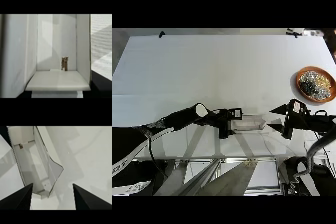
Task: Fold the box and place the chain.
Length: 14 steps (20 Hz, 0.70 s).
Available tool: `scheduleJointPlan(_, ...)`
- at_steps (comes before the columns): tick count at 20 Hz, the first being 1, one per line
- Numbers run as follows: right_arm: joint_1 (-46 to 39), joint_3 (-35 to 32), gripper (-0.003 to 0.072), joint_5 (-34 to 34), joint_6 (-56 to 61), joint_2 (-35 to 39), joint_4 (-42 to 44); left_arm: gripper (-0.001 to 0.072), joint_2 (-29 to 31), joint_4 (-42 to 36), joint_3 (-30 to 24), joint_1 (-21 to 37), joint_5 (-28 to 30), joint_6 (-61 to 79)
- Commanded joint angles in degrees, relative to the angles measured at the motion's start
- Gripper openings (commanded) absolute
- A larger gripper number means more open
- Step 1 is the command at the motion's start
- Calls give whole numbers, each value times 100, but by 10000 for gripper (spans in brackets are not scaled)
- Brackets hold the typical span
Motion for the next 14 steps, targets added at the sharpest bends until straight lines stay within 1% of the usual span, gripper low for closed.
scheduleJointPlan(1,-4,2,517,33,2,17,48,312,9,7,-2,4,-17,0)
scheduleJointPlan(3,-4,2,517,31,2,17,50,195,83,284,-2,4,39,-114)
scheduleJointPlan(5,-4,0,517,31,2,17,57,214,236,1045,0,0,79,-603)
scheduleJointPlan(7,-4,0,517,48,0,17,131,221,343,1928,0,0,151,-1504)
scheduleJointPlan(9,15,0,517,114,-9,15,343,250,356,2638,2,0,164,-2240)
scheduleJointPlan(10,85,0,507,116,-20,15,354,318,356,2763,0,0,170,-2361)
scheduleJointPlan(11,199,0,431,142,-20,11,321,341,356,2765,2,0,212,-2356)
scheduleJointPlan(14,570,-2,249,293,-22,4,286,341,358,2664,2,0,444,-2352)
